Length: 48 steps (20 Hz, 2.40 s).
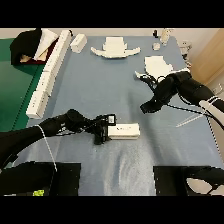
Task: Fold the box.
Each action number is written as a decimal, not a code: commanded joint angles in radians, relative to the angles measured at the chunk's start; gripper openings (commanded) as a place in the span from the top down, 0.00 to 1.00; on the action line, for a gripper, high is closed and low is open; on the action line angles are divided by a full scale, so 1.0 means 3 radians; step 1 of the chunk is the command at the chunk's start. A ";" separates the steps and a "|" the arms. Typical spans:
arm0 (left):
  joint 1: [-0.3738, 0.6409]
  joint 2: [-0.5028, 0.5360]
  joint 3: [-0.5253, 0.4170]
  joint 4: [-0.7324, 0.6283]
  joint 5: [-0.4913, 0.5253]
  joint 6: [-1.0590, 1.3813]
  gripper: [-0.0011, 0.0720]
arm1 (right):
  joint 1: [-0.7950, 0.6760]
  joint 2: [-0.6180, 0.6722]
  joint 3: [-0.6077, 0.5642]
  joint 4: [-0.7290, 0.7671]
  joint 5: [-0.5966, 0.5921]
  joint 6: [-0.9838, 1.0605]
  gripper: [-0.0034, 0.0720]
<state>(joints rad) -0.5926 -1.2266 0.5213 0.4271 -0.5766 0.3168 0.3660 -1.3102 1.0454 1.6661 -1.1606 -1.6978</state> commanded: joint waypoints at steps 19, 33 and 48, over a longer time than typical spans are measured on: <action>0.1321 0.0217 0.0698 0.1483 0.0661 -0.3493 0.29 | -0.0003 -0.0013 0.0009 -0.0006 -0.0019 0.0011 0.95; 0.2143 -0.2480 0.4211 0.2722 -0.0313 -0.5164 0.29 | -0.0003 -0.0013 0.0009 -0.0006 -0.0019 0.0011 0.95; 0.2140 -0.3166 0.5055 0.2965 0.0104 -0.5179 0.29 | -0.0003 -0.0013 0.0009 -0.0005 -0.0018 0.0011 0.95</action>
<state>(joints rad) 0.0486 -2.1689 2.0319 1.3060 -0.5777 -1.2560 0.3660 -1.3136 1.0470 1.6642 -1.1664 -1.6943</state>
